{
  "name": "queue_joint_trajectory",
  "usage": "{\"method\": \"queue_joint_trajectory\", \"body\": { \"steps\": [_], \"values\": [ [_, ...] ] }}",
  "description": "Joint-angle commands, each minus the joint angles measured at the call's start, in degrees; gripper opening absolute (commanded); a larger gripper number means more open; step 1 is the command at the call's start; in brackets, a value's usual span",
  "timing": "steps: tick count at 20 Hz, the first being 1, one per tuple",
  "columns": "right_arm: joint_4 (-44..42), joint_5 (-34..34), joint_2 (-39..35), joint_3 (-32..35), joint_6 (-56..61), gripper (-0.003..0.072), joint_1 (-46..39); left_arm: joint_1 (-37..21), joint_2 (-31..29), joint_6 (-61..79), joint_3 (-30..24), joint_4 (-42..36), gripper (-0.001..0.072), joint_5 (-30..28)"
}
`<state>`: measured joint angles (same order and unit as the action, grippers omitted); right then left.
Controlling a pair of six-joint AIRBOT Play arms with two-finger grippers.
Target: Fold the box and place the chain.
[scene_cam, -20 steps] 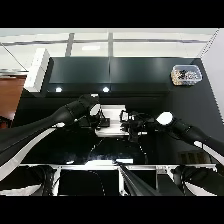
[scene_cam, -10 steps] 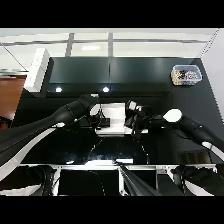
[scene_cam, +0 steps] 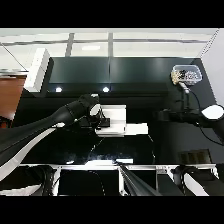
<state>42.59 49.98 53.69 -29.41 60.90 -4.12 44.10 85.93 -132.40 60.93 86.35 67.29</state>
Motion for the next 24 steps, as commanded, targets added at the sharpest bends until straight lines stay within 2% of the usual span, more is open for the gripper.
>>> {"method": "queue_joint_trajectory", "body": {
  "steps": [1, 4, 7, 12, 15, 22, 23, 24],
  "values": [
    [2.29, -0.09, 1.03, 4.2, 15.58, 0.0019, -5.64, -0.04, -0.04, -0.02, 0.0, 0.0, 0.0032, -0.07],
    [4.02, 2.67, 5.25, 4.33, 15.02, 0.0019, -5.64, -0.04, -0.04, -0.04, 0.0, -0.07, 0.0032, 0.2],
    [1.7, 6.75, 10.45, 4.31, 9.64, 0.0019, -3.69, -0.04, -0.04, -0.02, 0.0, -0.04, 0.0033, 0.48],
    [-17.2, 10.38, 19.52, 4.31, -4.55, 0.0019, 1.51, -0.04, -0.04, -0.02, 0.0, -0.04, 0.0032, 0.48],
    [-25.14, 11.78, 22.29, 3.98, -9.97, 0.0019, 5.03, -0.04, -0.04, -0.02, 0.0, -0.09, 0.0033, 0.7],
    [-25.42, 16.68, 22.29, 0.46, -12.37, 0.002, 7.02, -0.04, -0.04, -0.02, 0.0, -0.04, 0.0032, 0.7],
    [-25.44, 17.22, 22.29, 0.2, -12.39, 0.0032, 7.02, -0.04, -0.04, -0.02, 0.0, -0.07, 0.0033, 0.7],
    [-25.42, 17.73, 22.27, -0.02, -12.41, 0.0197, 7.04, -0.04, -0.04, -0.02, 0.0, -0.04, 0.0033, 0.7]
  ]
}}
